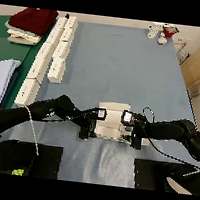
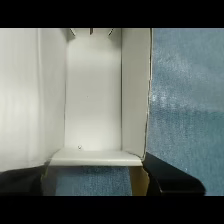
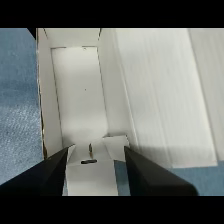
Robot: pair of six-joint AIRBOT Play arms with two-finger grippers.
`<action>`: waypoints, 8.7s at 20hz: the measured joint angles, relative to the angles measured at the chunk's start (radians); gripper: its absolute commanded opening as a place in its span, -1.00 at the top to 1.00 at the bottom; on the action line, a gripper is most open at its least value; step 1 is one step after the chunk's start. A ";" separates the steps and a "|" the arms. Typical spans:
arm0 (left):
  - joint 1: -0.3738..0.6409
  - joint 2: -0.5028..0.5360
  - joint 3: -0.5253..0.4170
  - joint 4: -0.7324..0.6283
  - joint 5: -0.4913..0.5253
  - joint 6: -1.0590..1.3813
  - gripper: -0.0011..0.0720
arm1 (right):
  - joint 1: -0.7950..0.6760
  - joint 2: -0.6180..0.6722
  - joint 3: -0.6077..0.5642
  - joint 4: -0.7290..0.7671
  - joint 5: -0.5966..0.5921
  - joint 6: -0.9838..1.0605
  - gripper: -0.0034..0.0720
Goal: Fold the box.
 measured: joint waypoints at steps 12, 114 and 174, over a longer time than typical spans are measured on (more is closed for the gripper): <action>0.000 0.000 0.000 0.000 0.000 0.003 0.01 | -0.003 0.059 0.102 -0.447 -0.170 0.675 0.90; 0.000 0.000 0.000 0.000 0.000 0.002 0.01 | 0.368 -0.480 0.401 -0.566 -0.381 2.056 0.60; 0.000 0.000 0.000 0.000 0.000 0.001 0.01 | -0.229 -0.327 0.275 0.344 -0.357 0.573 0.90</action>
